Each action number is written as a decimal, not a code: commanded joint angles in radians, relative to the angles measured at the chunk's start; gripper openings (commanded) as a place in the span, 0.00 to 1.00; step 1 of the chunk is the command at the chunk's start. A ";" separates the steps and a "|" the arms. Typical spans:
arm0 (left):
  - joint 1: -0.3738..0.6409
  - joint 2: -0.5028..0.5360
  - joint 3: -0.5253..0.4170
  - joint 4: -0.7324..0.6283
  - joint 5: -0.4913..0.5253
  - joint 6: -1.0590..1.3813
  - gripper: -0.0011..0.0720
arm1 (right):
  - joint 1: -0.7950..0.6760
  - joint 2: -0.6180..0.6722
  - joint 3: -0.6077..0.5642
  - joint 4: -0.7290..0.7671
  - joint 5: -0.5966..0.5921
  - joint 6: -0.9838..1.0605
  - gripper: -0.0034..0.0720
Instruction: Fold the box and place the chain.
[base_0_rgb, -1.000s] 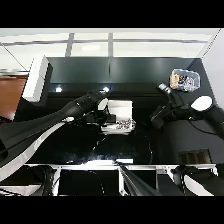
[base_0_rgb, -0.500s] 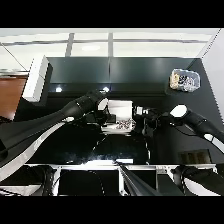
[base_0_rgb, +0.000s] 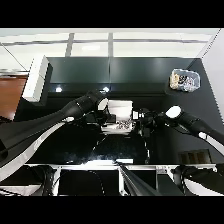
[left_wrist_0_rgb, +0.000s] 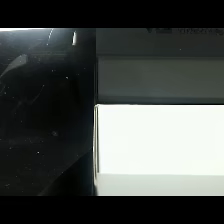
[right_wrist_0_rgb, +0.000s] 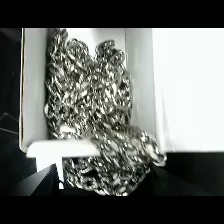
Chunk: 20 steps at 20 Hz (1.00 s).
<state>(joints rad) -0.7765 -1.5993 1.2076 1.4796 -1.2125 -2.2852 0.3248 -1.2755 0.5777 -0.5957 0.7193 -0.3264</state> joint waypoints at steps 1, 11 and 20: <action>0.000 0.000 0.000 0.000 -0.001 0.000 0.06 | 0.001 -0.018 -0.001 -0.003 -0.015 -0.011 0.89; 0.000 0.000 0.000 0.000 0.000 0.000 0.06 | -0.078 0.102 0.000 -0.068 -0.024 0.195 0.06; 0.000 0.000 0.000 0.000 -0.002 0.000 0.06 | -0.094 0.251 0.094 -0.089 0.185 0.574 0.06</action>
<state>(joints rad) -0.7765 -1.5997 1.2072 1.4792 -1.2121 -2.2848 0.2333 -1.0508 0.6327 -0.6777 0.8013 0.0895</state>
